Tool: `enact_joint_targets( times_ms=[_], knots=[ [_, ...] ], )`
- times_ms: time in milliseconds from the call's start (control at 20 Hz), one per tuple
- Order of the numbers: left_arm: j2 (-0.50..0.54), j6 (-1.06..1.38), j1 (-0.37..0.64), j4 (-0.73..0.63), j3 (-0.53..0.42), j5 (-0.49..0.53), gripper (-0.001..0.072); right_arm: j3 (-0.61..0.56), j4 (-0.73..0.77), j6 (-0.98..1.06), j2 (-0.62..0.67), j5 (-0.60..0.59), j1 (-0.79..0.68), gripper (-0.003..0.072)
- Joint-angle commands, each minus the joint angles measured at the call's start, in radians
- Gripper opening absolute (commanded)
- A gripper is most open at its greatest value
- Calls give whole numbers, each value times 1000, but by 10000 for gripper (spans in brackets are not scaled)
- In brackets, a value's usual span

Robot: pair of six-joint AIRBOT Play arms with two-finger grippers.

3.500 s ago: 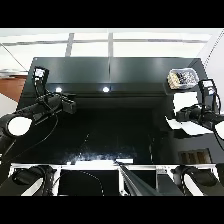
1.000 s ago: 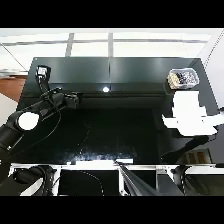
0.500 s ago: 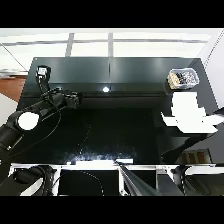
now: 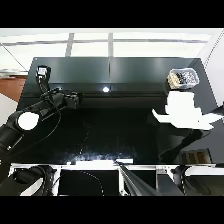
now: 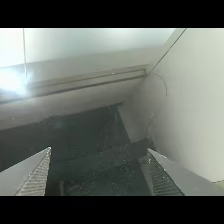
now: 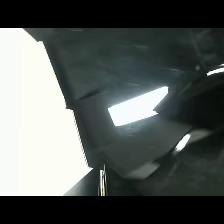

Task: Fold the box and place the chain.

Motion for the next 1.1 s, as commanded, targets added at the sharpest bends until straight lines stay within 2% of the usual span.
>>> enact_joint_targets(
  times_ms=[0,100,250,450,600,700,800,900,1050],
  knots=[
    [-1,0,-2,-16,0,-2,707,-30,148,10,63,-4,109,33],
    [-1,0,-2,-15,0,-23,707,-76,187,7,121,-47,207,33],
    [-1,0,-3,-32,0,-27,707,-205,213,8,253,-140,386,33],
    [-4,0,-3,-109,0,-95,707,-465,443,40,511,-391,640,33],
    [-35,-19,-1,-143,0,-212,706,-644,420,40,700,-583,840,33],
    [-81,-87,10,-197,0,-289,706,-759,409,40,792,-641,934,33],
    [-159,-86,24,-213,-3,-308,706,-853,415,40,840,-675,1021,33],
    [-273,-34,75,-352,-3,-368,707,-898,417,41,845,-695,1099,33],
    [-419,325,163,-706,-3,-594,707,-902,435,45,845,-732,1175,33]
  ],
)
